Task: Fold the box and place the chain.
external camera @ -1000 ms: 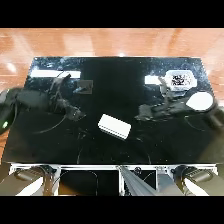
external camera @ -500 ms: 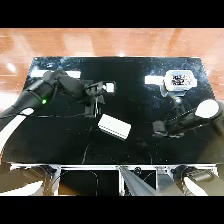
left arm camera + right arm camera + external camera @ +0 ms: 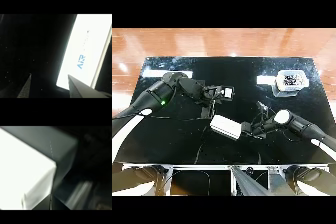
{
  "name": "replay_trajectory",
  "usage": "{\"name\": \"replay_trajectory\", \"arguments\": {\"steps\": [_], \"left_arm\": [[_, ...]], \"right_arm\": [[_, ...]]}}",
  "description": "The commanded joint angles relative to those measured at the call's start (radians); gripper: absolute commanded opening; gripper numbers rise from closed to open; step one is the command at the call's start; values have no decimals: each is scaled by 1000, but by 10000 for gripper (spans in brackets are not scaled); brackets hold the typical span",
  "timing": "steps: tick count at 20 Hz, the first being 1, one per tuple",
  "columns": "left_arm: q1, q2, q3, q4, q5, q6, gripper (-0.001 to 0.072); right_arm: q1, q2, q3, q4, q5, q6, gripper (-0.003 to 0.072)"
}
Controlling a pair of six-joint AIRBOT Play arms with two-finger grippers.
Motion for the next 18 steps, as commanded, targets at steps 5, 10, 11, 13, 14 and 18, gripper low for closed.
{"name": "replay_trajectory", "arguments": {"steps": [5,10,11,13,14,18], "left_arm": [[3,-1,1,-4,0,3,557],[3,-1,-1,5,16,-25,557],[7,-1,-2,6,33,-27,557],[27,-1,-7,27,71,-71,557],[43,-1,-15,41,90,-90,557],[116,6,-84,47,164,-127,562]], "right_arm": [[-25,-64,96,58,-105,-56,29],[-24,-130,154,87,-116,-100,30],[-24,-137,166,102,-118,-112,29],[-26,-138,190,105,-119,-124,29],[-34,-138,202,103,-113,-124,29],[-151,-138,222,71,40,-149,29]]}}
